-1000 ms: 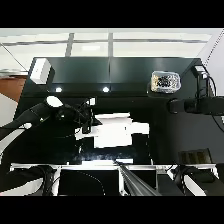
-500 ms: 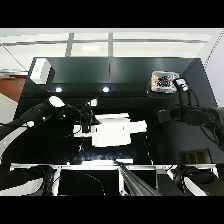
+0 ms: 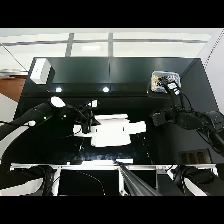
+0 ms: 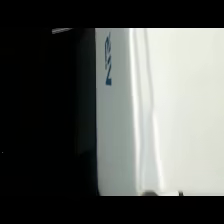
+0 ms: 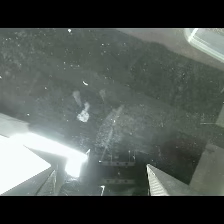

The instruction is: Fold the box and place the chain.

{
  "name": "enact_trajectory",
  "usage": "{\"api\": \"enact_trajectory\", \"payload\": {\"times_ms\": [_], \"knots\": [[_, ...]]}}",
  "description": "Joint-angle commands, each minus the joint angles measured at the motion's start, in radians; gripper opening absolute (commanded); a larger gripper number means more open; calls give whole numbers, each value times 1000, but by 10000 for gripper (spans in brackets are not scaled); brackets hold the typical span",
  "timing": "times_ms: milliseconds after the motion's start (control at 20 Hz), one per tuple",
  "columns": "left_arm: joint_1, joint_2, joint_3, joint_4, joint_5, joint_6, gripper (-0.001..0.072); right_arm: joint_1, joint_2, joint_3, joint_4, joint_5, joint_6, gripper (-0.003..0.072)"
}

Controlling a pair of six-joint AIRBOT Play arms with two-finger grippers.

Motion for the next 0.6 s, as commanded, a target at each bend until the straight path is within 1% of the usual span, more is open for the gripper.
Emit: {"api": "enact_trajectory", "payload": {"times_ms": [0,100,300,550], "knots": [[1,-1,-1,3,3,0,26,3,-1,-2,11,8,-3,622],[1,-1,-1,8,3,0,26,3,-1,-2,11,7,-4,622],[1,-1,-1,75,11,-8,26,3,-1,-2,12,2,-4,622],[0,-17,0,77,11,-8,27,3,-1,-2,14,-14,-4,622]]}}
